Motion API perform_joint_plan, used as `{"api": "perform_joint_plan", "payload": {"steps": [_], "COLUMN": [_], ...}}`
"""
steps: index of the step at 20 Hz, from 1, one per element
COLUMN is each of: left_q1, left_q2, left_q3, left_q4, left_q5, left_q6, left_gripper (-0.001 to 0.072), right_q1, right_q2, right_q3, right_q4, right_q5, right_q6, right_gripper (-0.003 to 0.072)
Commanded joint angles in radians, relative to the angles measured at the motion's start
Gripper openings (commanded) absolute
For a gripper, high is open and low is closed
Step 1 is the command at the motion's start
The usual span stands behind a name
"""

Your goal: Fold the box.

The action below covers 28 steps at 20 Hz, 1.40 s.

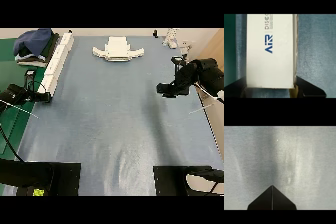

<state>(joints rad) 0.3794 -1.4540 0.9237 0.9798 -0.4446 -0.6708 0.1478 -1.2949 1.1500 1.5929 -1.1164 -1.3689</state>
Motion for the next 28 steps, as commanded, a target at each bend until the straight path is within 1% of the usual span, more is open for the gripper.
{"api": "perform_joint_plan", "payload": {"steps": [1,2,3,4,6,8,10,13,16,20,22,24,26,28], "left_q1": [0.0,0.0,0.0,0.0,0.0,0.003,0.017,0.044,0.052,0.031,-0.033,-0.144,-0.286,-0.431], "left_q2": [0.0,0.0,0.0,0.0,0.001,0.015,0.058,0.155,0.266,0.404,0.459,0.498,0.51,0.498], "left_q3": [0.001,0.001,0.001,0.001,0.001,0.001,0.001,0.014,0.04,0.069,0.069,0.069,0.069,0.069], "left_q4": [0.0,0.0,0.001,0.0,0.002,0.03,0.078,0.136,0.237,0.224,0.221,0.22,0.22,0.22], "left_q5": [0.0,-0.001,-0.004,-0.003,-0.011,-0.042,-0.105,-0.241,-0.381,-0.579,-0.661,-0.708,-0.711,-0.697], "left_q6": [0.0,0.0,0.0,-0.002,-0.003,-0.003,-0.003,-0.004,-0.035,-0.113,-0.116,-0.166,-0.255,-0.336], "left_gripper": [0.0418,0.042,0.0458,0.0689,0.0692,0.0693,0.0693,0.0692,0.0692,0.0692,0.0692,0.0692,0.0692,0.069], "right_q1": [-0.001,-0.001,-0.001,-0.001,-0.001,-0.001,-0.001,-0.001,-0.001,-0.001,-0.001,-0.001,-0.001,-0.001], "right_q2": [0.0,0.0,0.0,0.0,0.0,0.0,0.0,0.0,0.0,0.0,0.0,0.0,0.0,0.0], "right_q3": [0.001,0.001,0.001,0.001,0.001,0.001,0.001,0.001,0.001,0.001,0.001,0.001,0.001,0.001], "right_q4": [0.0,0.0,0.0,0.0,0.0,0.0,0.0,0.0,0.0,0.0,0.0,0.0,0.0,0.0], "right_q5": [0.0,0.0,0.0,0.0,0.0,0.0,0.0,0.0,0.0,0.0,0.0,0.0,0.0,0.0], "right_q6": [0.0,0.0,0.0,0.0,0.0,0.0,0.0,0.0,0.0,0.0,0.0,0.0,0.0,0.0], "right_gripper": [0.0005,0.0004,0.0004,0.0004,0.0005,0.0005,0.0005,0.0004,0.0004,0.0004,0.0005,0.0005,0.0004,0.0004]}}
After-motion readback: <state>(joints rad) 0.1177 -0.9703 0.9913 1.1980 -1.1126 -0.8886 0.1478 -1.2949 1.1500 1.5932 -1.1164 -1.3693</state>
